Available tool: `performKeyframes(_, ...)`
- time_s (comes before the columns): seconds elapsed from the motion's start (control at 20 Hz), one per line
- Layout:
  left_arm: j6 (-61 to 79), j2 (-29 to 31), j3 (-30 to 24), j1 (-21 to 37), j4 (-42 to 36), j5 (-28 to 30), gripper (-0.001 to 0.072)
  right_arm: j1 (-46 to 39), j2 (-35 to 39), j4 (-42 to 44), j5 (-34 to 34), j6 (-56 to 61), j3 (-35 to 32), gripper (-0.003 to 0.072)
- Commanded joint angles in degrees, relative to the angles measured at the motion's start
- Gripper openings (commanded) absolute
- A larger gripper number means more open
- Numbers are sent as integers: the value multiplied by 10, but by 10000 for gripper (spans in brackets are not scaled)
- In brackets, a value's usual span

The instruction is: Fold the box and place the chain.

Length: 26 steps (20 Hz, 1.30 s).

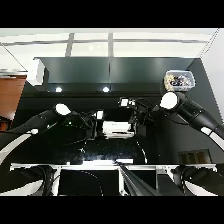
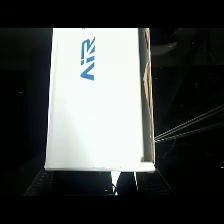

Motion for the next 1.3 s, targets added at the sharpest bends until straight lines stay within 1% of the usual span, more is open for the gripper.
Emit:
performKeyframes(0.0, 0, 0, 0, 0, 0, 0, 484, 0, 0, -15, 19, 1, 0, 359)
performKeyframes(0.15, 0, 0, 0, 0, 0, 0, 484, 0, 0, -15, 15, 1, 0, 360)
performKeyframes(0.2, 0, 0, 0, 0, 0, 0, 484, 0, 0, -15, 14, 1, 0, 410)
performKeyframes(0.25, 0, 0, 0, 0, 0, 0, 484, 0, 0, -15, 11, 1, 0, 420)
performKeyframes(0.95, 0, 0, 0, 0, 0, 0, 484, 0, -1, -14, -6, 4, -9, 419)
performKeyframes(1.1, 0, 0, 0, 0, 0, 0, 484, -4, 10, -14, 10, 64, 10, 419)
performKeyframes(1.25, 0, 0, 0, 0, 0, 0, 483, -29, 37, -7, 68, 175, 31, 419)
